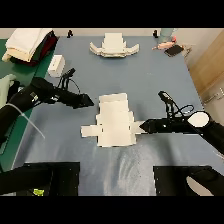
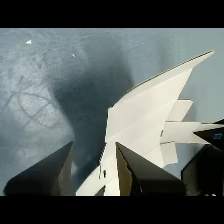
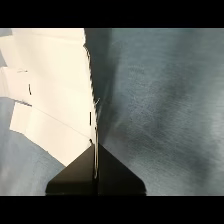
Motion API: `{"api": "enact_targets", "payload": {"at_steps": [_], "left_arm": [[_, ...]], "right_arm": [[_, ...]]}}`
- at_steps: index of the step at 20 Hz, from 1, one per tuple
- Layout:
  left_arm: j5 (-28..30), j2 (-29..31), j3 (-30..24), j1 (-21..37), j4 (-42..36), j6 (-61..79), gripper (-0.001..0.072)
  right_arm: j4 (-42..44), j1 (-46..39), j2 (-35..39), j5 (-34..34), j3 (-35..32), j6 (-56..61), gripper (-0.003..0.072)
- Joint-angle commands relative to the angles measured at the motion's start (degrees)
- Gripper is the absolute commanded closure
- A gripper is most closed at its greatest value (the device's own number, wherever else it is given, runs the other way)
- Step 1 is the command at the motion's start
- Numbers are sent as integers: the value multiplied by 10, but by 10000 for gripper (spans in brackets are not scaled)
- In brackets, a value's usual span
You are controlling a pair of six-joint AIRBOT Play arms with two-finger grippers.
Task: Fold the box.
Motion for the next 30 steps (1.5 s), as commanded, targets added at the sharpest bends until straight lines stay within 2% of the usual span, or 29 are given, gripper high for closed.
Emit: {"api": "enact_targets", "payload": {"at_steps": [1,4,10,15,19,20,21,24,25,28,29,30], "left_arm": [[-74,-88,54,3,-49,76,296],[-98,-143,78,2,-52,91,296],[-144,-194,82,-13,-172,237,297],[-149,-200,94,-53,-158,278,299],[-153,-200,116,-65,-87,248,308],[-154,-200,118,-64,-80,247,441],[-157,-200,121,-64,-78,247,537],[-163,-200,127,-65,-78,251,546],[-168,-200,127,-65,-77,255,691],[-179,-200,127,-65,-70,282,696],[-181,-200,127,-65,-71,281,696],[-182,-200,127,-67,-80,281,696]], "right_arm": [[-1,7,2,-6,-1,5,684],[-1,7,2,-6,-1,6,684],[-2,7,2,-6,-1,10,684],[-9,7,2,-6,-1,20,684],[-16,7,2,-5,-1,20,684],[-17,7,2,-4,-1,20,684],[-20,7,2,-4,-1,20,684],[-24,7,2,-4,-1,20,684],[-24,7,2,-4,-1,20,684],[-24,7,2,-8,-1,20,664],[-23,7,2,-15,0,20,581],[-24,7,2,-25,0,19,419]]}}
